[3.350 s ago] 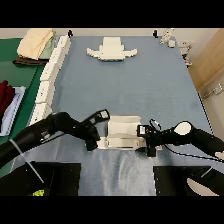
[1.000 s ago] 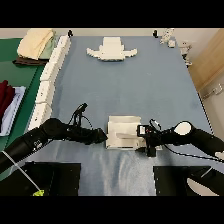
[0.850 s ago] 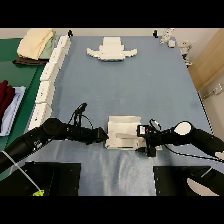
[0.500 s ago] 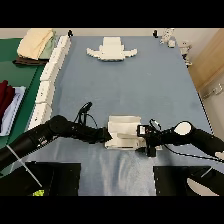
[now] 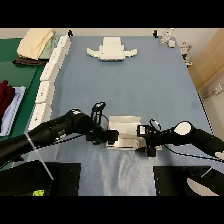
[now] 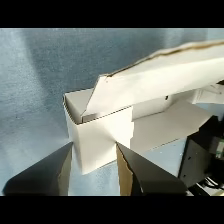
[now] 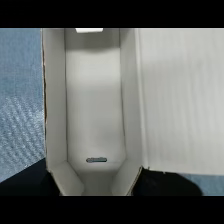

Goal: Fold the box.

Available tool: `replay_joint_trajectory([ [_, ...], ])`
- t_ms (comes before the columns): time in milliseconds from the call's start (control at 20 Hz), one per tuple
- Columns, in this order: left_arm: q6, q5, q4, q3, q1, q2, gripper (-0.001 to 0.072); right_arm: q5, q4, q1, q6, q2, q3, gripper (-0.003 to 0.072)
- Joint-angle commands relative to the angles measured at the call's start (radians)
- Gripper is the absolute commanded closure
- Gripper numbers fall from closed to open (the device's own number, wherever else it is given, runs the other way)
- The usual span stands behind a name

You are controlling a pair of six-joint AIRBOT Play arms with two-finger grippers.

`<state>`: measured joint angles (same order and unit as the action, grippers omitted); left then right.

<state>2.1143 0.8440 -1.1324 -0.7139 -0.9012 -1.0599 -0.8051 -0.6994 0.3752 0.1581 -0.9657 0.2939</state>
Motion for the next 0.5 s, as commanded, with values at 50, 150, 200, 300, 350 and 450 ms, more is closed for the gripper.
replay_joint_trajectory([
  [50, 0.166, 0.087, -0.085, -0.098, -0.058, -0.099, 0.0306, 0.000, 0.000, 0.001, 0.000, 0.001, 0.000, 0.0178],
  [150, 0.200, 0.109, -0.086, -0.125, -0.059, -0.137, 0.0306, 0.000, 0.000, 0.000, 0.000, 0.001, 0.000, 0.0178],
  [200, 0.214, 0.122, -0.091, -0.138, -0.059, -0.156, 0.0306, 0.000, 0.000, 0.001, 0.000, 0.001, 0.000, 0.0178],
  [300, 0.245, 0.166, -0.126, -0.168, -0.060, -0.193, 0.0307, 0.000, 0.000, 0.001, 0.000, 0.001, 0.000, 0.0178],
  [350, 0.260, 0.183, -0.142, -0.183, -0.059, -0.208, 0.0306, 0.000, 0.000, 0.000, 0.000, 0.001, 0.000, 0.0178],
  [450, 0.277, 0.188, -0.167, -0.212, -0.059, -0.233, 0.0306, 0.000, 0.000, 0.000, 0.000, 0.001, 0.000, 0.0178],
])
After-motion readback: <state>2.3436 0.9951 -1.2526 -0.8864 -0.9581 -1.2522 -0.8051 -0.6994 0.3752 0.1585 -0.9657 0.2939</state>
